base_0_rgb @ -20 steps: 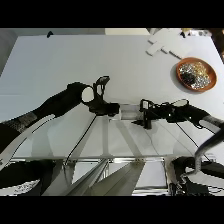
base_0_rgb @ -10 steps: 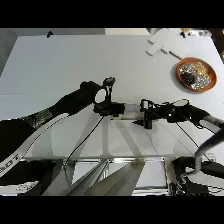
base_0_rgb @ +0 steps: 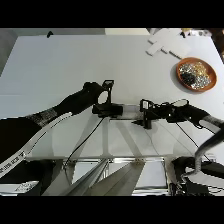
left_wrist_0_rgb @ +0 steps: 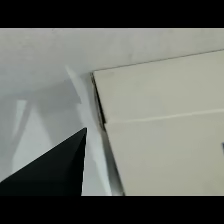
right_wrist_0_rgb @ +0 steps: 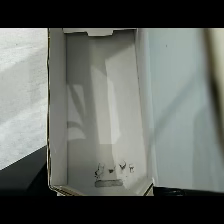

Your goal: Fold the box and place the chain.

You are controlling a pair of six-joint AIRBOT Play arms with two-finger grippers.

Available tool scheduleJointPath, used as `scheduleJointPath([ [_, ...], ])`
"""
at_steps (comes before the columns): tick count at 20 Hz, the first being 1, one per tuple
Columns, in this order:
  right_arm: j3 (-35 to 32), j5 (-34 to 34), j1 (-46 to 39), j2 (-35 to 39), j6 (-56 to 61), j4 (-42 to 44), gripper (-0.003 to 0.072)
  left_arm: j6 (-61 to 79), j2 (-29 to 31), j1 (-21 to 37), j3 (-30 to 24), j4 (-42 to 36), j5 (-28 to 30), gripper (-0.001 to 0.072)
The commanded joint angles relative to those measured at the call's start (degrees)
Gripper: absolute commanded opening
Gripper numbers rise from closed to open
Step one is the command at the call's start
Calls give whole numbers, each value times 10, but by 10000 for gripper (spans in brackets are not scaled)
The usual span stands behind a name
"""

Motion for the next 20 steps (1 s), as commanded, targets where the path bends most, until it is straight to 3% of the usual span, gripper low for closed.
scheduleJointPath([
  [1, 0, 1, 0, 0, 0, 0, 457, 3, -9, -2, 1, 17, -2, 352],
  [13, 0, 1, 0, 0, 0, 0, 457, -23, -29, -8, 1, 23, 16, 343],
  [15, 0, 1, 0, 0, 0, 0, 457, -23, -30, -10, 1, 25, 16, 296],
  [17, 0, 1, 0, 0, 0, 0, 457, -23, -30, -10, 1, 25, 16, 198],
  [19, 0, 1, 0, 0, 0, 0, 457, -23, -29, -10, 1, 25, 15, 171],
  [20, 0, 1, 0, 0, 0, 0, 457, -23, -29, -10, 1, 25, 15, 63],
])
